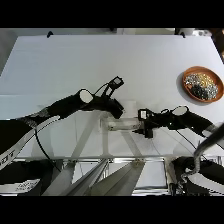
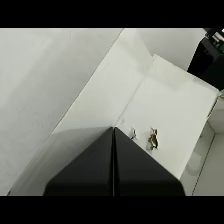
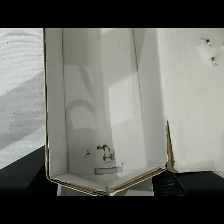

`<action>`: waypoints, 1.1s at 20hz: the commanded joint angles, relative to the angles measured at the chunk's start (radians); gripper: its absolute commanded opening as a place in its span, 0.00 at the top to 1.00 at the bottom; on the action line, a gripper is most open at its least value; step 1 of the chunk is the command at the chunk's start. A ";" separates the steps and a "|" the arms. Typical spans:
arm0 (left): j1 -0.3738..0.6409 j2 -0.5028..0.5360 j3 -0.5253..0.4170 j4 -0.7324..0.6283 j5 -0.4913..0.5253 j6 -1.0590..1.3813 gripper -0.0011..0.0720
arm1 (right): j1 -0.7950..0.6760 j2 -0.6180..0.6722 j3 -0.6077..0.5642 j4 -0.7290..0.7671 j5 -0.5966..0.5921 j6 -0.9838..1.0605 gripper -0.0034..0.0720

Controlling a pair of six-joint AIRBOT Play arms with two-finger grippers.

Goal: Fold the box and place the chain.

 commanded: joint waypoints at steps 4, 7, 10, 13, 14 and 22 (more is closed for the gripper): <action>0.009 0.016 0.000 0.002 -0.062 0.023 0.98 | 0.000 0.000 0.001 -0.001 0.000 -0.002 0.41; 0.029 0.098 0.000 0.015 -0.139 0.045 0.98 | 0.000 0.000 0.001 -0.001 0.000 -0.002 0.41; 0.082 0.204 0.000 0.086 -0.227 0.044 0.98 | 0.000 0.000 0.001 -0.001 0.000 -0.002 0.41; 0.140 0.293 0.000 0.200 -0.355 0.040 0.98 | 0.000 0.000 0.001 -0.001 0.000 -0.002 0.41; 0.150 0.306 0.000 0.232 -0.395 0.036 0.98 | 0.000 0.000 0.001 -0.001 0.000 -0.002 0.41; 0.157 0.304 -0.083 0.247 -0.516 0.051 0.98 | 0.000 0.000 0.001 -0.001 0.000 -0.002 0.41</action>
